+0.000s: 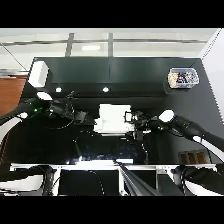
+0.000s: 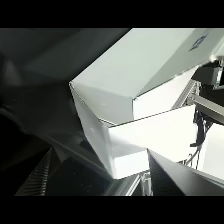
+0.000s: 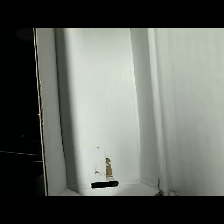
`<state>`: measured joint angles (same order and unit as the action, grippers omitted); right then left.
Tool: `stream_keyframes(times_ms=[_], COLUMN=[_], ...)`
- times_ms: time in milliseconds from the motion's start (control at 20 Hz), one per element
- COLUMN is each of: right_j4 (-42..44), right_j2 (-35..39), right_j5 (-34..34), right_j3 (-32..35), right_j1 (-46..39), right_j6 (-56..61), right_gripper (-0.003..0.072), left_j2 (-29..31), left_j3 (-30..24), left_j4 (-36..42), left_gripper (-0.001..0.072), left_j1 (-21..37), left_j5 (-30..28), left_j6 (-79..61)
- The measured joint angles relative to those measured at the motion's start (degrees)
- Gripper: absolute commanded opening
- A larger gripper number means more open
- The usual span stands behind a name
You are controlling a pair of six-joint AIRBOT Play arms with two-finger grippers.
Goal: Fold the box and place the chain.
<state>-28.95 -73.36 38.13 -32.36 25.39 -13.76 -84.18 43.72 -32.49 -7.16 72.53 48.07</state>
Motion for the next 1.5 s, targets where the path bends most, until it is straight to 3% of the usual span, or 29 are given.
stream_keyframes(times_ms=[150,200,400,500,950,1500], right_j4=[0.0,0.0,0.0,0.0,0.0,0.0], right_j2=[0.0,0.0,0.0,0.0,0.0,0.0], right_j5=[0.0,0.0,0.0,0.0,0.0,0.0], right_j3=[0.0,0.0,0.0,0.0,0.0,0.0], right_j1=[0.0,0.0,0.0,0.0,0.0,0.0], right_j6=[0.0,0.0,0.0,0.0,0.0,0.0], right_gripper=[0.047,0.047,0.047,0.047,0.0469,0.047], left_j2=[0.1,0.2,0.9,1.4,3.1,3.3], left_j3=[1.7,2.4,5.8,6.8,7.8,9.5], left_j4=[-0.2,-0.6,-4.7,-6.8,-9.5,-16.0], left_gripper=[0.0656,0.0612,0.0611,0.0485,0.0481,0.048], left_j1=[-3.0,-3.9,-7.0,-7.6,-9.2,-16.9], left_j5=[-0.1,-0.1,0.6,1.0,-0.5,-7.8], left_j6=[2.9,4.1,8.2,10.6,18.1,29.9])
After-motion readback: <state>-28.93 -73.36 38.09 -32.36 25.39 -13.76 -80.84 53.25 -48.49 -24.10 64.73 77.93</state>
